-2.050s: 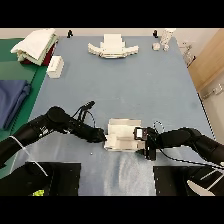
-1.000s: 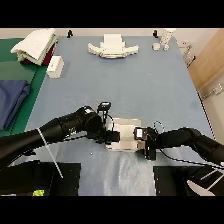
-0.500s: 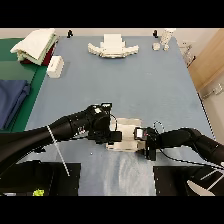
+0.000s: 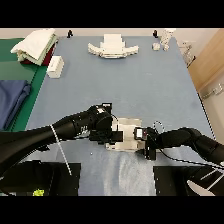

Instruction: Fold the box.

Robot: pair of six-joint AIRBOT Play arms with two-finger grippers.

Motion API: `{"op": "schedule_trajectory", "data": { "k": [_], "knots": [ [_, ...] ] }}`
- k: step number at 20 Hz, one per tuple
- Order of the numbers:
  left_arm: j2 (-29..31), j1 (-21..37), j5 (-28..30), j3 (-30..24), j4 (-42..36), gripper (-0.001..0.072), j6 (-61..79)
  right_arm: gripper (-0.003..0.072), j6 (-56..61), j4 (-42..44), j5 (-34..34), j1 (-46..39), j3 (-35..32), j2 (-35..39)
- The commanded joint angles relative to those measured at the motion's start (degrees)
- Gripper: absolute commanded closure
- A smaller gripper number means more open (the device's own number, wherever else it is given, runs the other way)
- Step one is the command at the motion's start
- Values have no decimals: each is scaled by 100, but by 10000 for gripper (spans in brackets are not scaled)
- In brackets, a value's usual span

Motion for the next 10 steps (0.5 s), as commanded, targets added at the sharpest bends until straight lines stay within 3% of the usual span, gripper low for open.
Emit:
{"op": "schedule_trajectory", "data": {
  "k": [1,10],
  "knots": [
    [-7,-2,20,7,2,460,-15,149,0,2,2,0,2,2],
    [-17,0,315,4,289,460,-601,149,0,2,0,0,2,2]
  ]
}}
